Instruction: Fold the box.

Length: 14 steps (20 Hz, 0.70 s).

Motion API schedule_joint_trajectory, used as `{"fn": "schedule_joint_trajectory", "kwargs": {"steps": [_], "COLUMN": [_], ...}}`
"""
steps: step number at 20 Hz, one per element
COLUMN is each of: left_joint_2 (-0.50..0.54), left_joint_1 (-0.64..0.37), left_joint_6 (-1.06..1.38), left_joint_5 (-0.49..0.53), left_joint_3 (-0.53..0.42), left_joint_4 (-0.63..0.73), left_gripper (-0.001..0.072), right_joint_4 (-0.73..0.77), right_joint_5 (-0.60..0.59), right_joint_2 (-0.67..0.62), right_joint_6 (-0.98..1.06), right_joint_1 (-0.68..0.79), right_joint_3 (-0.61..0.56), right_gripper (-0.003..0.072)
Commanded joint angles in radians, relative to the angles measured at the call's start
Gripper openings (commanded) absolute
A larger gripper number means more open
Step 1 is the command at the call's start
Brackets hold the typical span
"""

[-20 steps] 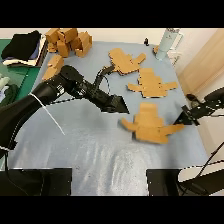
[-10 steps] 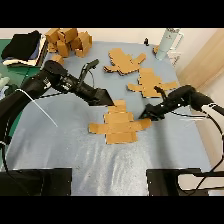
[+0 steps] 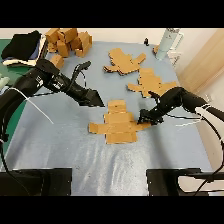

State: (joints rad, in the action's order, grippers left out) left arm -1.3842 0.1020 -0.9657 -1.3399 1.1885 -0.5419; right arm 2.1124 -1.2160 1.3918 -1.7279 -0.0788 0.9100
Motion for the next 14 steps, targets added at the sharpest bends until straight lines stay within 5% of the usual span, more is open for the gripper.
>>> {"fn": "schedule_joint_trajectory", "kwargs": {"steps": [1, 3, 10, 14], "left_joint_2": [-0.007, -0.031, -0.140, -0.190], "left_joint_1": [-0.004, -0.012, -0.113, -0.116], "left_joint_6": [-0.019, -0.014, -0.013, -0.012], "left_joint_5": [-0.005, 0.019, 0.044, 0.117], "left_joint_3": [0.001, 0.001, -0.030, -0.061], "left_joint_4": [-0.018, -0.031, -0.063, -0.165], "left_gripper": [0.0647, 0.0647, 0.0647, 0.0647], "right_joint_4": [0.100, 0.143, 0.134, 0.082], "right_joint_5": [-0.019, 0.005, 0.318, 0.359], "right_joint_2": [-0.001, -0.002, -0.216, -0.276], "right_joint_6": [-0.083, -0.173, -0.296, -0.262], "right_joint_1": [-0.024, -0.049, -0.261, -0.283], "right_joint_3": [0.000, 0.000, -0.114, -0.198], "right_gripper": [0.0176, 0.0004, 0.0003, 0.0004]}}
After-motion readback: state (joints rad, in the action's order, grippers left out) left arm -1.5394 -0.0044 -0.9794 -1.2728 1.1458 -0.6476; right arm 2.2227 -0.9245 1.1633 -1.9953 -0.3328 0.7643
